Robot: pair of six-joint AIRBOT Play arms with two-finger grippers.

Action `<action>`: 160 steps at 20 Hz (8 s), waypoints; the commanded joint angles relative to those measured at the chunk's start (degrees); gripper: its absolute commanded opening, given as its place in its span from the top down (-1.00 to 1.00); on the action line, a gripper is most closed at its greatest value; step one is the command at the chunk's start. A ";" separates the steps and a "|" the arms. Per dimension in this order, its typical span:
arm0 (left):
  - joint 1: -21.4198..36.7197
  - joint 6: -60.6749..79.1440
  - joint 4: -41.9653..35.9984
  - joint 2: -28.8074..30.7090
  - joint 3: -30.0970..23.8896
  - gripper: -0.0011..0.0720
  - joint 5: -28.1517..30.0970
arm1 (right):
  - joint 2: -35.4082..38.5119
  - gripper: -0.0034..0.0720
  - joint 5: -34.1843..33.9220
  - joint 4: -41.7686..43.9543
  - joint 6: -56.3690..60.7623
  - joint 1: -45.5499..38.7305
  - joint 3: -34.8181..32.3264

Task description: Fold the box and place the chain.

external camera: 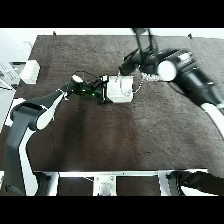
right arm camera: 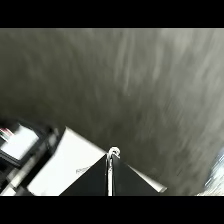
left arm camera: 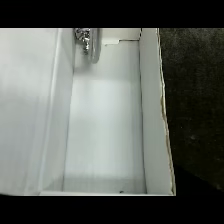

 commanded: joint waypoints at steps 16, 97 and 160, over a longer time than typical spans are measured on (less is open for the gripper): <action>0.00 0.02 0.00 0.02 0.02 0.02 0.04 | -13.94 -0.40 -3.39 12.26 2.58 -24.06 -4.50; 0.00 0.02 0.00 0.02 0.02 0.02 0.04 | -11.39 -0.61 -9.20 8.63 6.64 -16.81 -11.17; 0.00 0.02 -0.02 0.02 0.02 0.02 0.02 | 9.94 0.90 0.83 -5.68 6.49 12.28 8.41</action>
